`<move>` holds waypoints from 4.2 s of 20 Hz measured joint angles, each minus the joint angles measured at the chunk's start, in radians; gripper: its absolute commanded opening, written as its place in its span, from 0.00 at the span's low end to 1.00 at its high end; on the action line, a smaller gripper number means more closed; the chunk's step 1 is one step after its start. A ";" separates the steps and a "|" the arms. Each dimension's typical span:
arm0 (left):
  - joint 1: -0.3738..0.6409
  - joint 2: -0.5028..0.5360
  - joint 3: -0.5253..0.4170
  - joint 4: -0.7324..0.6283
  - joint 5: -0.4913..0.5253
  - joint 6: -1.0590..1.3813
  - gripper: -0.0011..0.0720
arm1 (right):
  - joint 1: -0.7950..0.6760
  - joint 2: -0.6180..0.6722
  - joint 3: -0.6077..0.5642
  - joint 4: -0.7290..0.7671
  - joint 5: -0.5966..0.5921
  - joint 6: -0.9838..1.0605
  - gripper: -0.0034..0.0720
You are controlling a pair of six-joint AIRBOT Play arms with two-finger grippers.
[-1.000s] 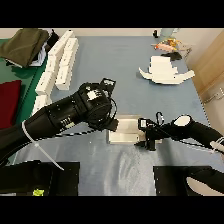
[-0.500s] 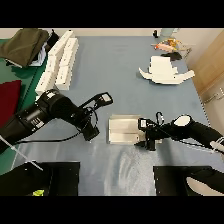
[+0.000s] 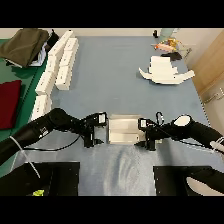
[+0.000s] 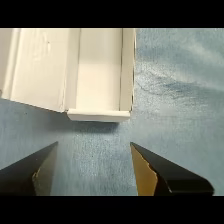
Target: Fold the box.
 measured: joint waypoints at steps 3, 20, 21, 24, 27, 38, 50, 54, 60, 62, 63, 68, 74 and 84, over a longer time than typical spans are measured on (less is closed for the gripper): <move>0.005 -0.064 -0.014 -0.082 0.038 0.098 0.96 | 0.000 0.000 0.000 0.000 0.000 0.000 0.73; -0.053 -0.240 0.013 -0.230 0.063 0.272 0.96 | 0.000 0.000 0.000 0.000 0.000 0.000 0.73; -0.057 -0.242 0.014 -0.233 0.066 0.272 0.96 | 0.000 0.000 0.000 0.000 0.000 0.000 0.73; -0.064 -0.245 0.014 -0.236 0.077 0.271 0.96 | 0.000 0.000 0.000 0.000 0.000 0.000 0.73; -0.086 -0.246 0.014 -0.237 0.101 0.270 0.96 | 0.000 0.000 0.000 0.000 0.000 0.000 0.73; -0.118 -0.253 0.018 -0.242 0.162 0.245 0.71 | 0.000 0.000 0.000 0.000 0.000 0.000 0.73; -0.119 -0.259 0.024 -0.241 0.174 0.223 0.71 | -0.001 0.000 0.000 0.000 0.000 0.000 0.73; -0.119 -0.259 0.024 -0.241 0.175 0.222 0.71 | -0.001 0.000 0.000 0.000 0.000 0.000 0.73; -0.119 -0.259 0.024 -0.242 0.178 0.222 0.71 | -0.001 0.000 0.000 0.000 0.000 0.000 0.74; -0.119 -0.259 0.024 -0.243 0.178 0.221 0.71 | -0.001 0.000 0.000 -0.001 0.002 0.000 0.99; -0.119 -0.259 0.024 -0.243 0.178 0.221 0.71 | -0.002 0.000 0.000 -0.002 0.002 0.000 0.99; -0.119 -0.259 0.025 -0.243 0.178 0.222 0.71 | -0.002 0.002 0.000 -0.013 0.017 0.000 0.99; -0.119 -0.259 0.025 -0.243 0.179 0.222 0.71 | -0.050 0.082 0.005 -0.117 0.085 0.072 0.99; -0.119 -0.259 0.025 -0.243 0.177 0.221 0.71 | -0.170 0.393 0.019 -0.192 0.272 0.331 0.99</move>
